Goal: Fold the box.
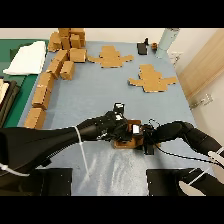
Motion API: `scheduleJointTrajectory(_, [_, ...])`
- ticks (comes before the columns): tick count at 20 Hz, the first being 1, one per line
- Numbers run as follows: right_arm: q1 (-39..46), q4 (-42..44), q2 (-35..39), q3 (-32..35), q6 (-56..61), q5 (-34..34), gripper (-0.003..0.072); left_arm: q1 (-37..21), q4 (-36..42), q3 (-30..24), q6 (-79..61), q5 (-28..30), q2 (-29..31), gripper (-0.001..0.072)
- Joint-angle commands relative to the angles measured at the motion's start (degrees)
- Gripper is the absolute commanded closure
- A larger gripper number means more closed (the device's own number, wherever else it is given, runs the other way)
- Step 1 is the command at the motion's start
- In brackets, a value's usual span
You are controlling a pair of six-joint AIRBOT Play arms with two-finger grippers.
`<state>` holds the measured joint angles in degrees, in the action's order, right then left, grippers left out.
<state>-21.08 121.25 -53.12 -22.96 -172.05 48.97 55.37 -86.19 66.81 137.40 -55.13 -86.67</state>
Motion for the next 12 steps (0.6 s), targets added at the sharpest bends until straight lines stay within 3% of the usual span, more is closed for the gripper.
scheduleJointTrajectory(1, [0.02, 0.00, -0.02, 0.00, 0.02, 0.00, 0.0183, 0.72, -2.51, 3.74, 2.19, -4.39, -3.28, 0.0236])
scheduleJointTrajectory(7, [0.02, 0.00, -0.02, 0.00, 0.02, 0.00, 0.0183, 0.72, -2.47, 3.72, 3.76, -4.98, -3.41, 0.0239])
scheduleJointTrajectory(8, [0.02, 0.00, -0.02, 0.00, 0.02, 0.00, 0.0183, 0.72, -2.47, 3.72, 5.35, -5.07, -3.41, 0.0321])
scheduleJointTrajectory(9, [0.02, 0.00, -0.02, 0.00, 0.00, 0.00, 0.0183, 0.76, -2.45, 3.72, 5.38, -5.07, -3.41, 0.0504])
scheduleJointTrajectory(11, [0.02, 0.00, -0.02, 0.00, 0.02, 0.00, 0.0183, 1.46, -2.58, 3.72, 6.08, -5.03, -3.41, 0.0660])
scheduleJointTrajectory(12, [0.02, 0.00, -0.02, 0.00, 0.00, 0.00, 0.0183, 1.79, -2.60, 3.74, 6.32, -4.81, -3.41, 0.0695])
